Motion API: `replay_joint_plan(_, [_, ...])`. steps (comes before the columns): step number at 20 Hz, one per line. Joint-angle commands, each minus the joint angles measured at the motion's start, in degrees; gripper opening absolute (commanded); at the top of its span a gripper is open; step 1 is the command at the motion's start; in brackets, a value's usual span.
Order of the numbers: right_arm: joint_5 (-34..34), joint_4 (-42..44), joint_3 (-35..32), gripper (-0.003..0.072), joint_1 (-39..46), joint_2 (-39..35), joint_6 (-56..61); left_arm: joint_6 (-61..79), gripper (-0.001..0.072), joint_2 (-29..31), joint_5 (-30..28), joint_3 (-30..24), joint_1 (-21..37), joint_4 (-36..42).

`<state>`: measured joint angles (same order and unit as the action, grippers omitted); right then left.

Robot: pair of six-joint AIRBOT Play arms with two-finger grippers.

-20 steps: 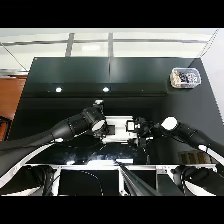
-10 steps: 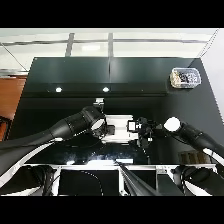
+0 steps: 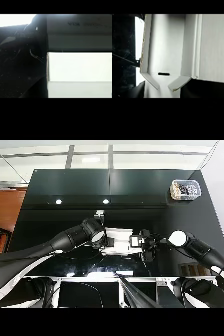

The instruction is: Fold the box and place the chain.

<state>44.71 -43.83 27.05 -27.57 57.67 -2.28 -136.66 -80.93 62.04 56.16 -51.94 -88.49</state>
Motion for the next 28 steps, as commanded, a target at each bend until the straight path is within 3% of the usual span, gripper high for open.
replay_joint_plan(1, [-1.4,3.2,0.0,0.0241,0.0,-0.1,-0.1,0.0,0.0026,0.0,-0.1,0.0,0.0,0.0])
replay_joint_plan(12, [-3.0,17.2,0.0,0.0244,0.0,5.6,1.2,-0.1,0.0026,0.0,-0.1,0.0,0.0,0.6])
replay_joint_plan(22, [-3.5,17.4,0.0,0.0248,-0.1,7.0,1.9,-0.1,0.0026,0.0,-0.1,0.0,0.0,0.7])
replay_joint_plan(23, [-3.5,17.5,0.0,0.038,0.0,7.0,1.9,-0.1,0.0026,0.0,-0.1,0.0,0.0,0.7])
replay_joint_plan(24, [-3.8,17.5,0.0,0.0445,0.0,7.0,1.9,-0.1,0.0026,0.0,-0.1,0.0,0.0,0.7])
replay_joint_plan(25, [-3.9,17.4,0.0,0.044,0.0,7.0,1.9,-0.1,0.0026,0.0,-0.1,0.0,0.0,0.7])
replay_joint_plan(26, [-3.9,17.4,0.0,0.0266,0.0,7.0,1.9,-0.1,0.0026,0.0,0.0,0.0,0.0,0.7])
replay_joint_plan(27, [-3.8,17.4,0.0,0.02,0.0,7.0,1.9,-0.1,0.0026,0.0,0.0,0.0,0.0,0.7])
replay_joint_plan(28, [-3.9,17.5,0.0,0.0342,0.0,7.0,1.9,-0.1,0.0026,0.0,-0.1,0.0,0.0,0.7])
